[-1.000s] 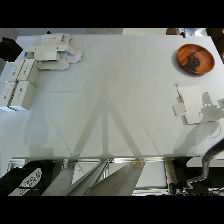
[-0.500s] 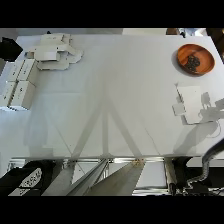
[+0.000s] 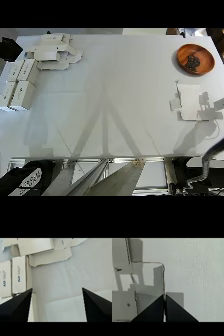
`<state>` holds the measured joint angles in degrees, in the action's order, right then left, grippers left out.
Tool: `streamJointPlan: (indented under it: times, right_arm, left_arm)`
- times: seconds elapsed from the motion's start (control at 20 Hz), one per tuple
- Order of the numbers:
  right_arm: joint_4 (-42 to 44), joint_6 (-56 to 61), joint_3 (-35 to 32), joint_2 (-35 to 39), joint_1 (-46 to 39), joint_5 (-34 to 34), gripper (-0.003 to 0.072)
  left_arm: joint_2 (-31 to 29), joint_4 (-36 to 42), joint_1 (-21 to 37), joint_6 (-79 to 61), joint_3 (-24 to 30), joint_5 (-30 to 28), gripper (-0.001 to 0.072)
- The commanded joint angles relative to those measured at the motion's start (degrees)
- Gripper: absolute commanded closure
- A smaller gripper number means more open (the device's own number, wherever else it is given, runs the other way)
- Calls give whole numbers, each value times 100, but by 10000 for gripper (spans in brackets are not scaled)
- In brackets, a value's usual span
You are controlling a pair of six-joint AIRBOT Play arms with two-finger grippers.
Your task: Fold the box and place the chain.
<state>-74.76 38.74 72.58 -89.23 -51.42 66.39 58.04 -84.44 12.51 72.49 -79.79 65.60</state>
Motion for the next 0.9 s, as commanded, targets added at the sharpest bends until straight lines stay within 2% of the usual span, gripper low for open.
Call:
streamJointPlan:
  times: [0.0,0.4,0.85]
  right_arm:
    - [579,-28,4,149,-2,98,672]
    - [2308,-28,2,146,-2,660,672]
    - [2785,-24,-17,76,17,1646,673]
  left_arm:
    - [4,0,7,0,-4,0,-11]
    - [4,0,7,0,-4,0,-11]
    - [4,-2,7,0,-4,0,-11]
